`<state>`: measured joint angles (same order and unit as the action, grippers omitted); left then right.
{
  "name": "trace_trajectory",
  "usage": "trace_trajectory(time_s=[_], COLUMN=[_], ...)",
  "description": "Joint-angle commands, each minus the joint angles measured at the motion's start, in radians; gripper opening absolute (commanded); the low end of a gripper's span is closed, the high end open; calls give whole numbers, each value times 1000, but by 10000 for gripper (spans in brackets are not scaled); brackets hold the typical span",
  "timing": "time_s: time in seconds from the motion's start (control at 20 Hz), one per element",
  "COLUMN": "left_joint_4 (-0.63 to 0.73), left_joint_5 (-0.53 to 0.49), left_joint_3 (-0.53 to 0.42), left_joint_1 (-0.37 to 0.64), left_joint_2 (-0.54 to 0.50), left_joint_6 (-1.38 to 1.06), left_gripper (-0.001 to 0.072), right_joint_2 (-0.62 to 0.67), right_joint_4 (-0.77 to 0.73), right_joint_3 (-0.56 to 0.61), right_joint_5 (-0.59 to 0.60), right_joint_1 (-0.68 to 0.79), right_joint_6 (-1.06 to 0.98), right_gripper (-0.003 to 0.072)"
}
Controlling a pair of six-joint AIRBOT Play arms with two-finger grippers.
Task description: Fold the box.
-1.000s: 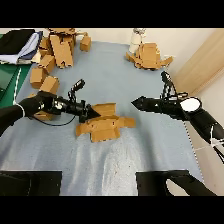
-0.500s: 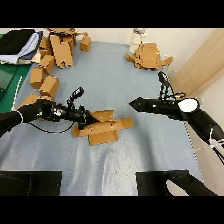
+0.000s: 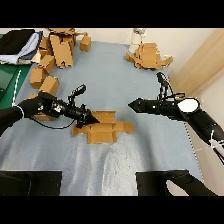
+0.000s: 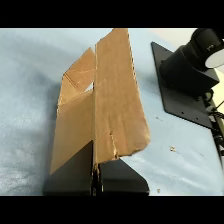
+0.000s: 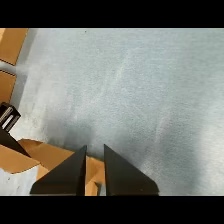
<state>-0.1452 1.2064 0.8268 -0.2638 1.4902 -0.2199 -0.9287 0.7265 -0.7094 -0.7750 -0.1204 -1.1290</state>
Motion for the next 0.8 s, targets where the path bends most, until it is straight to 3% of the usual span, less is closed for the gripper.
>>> trace_trajectory(time_s=[0.0, 0.45, 0.75], left_joint_4=[-10, -6, -56], left_joint_5=[60, 35, 100], left_joint_3=[47, 77, 125], left_joint_1=[13, 52, 29], left_joint_2=[32, 117, 118], left_joint_6=[38, 50, 81], left_gripper=[11, 12, 11], right_joint_2=[1, 1, 0], right_joint_4=[3, 6, 29], right_joint_3=[-1, -1, -1], right_joint_5=[-3, -2, -1], right_joint_1=[0, 0, 0], right_joint_6=[0, 0, 0], right_gripper=[163, 162, 162])
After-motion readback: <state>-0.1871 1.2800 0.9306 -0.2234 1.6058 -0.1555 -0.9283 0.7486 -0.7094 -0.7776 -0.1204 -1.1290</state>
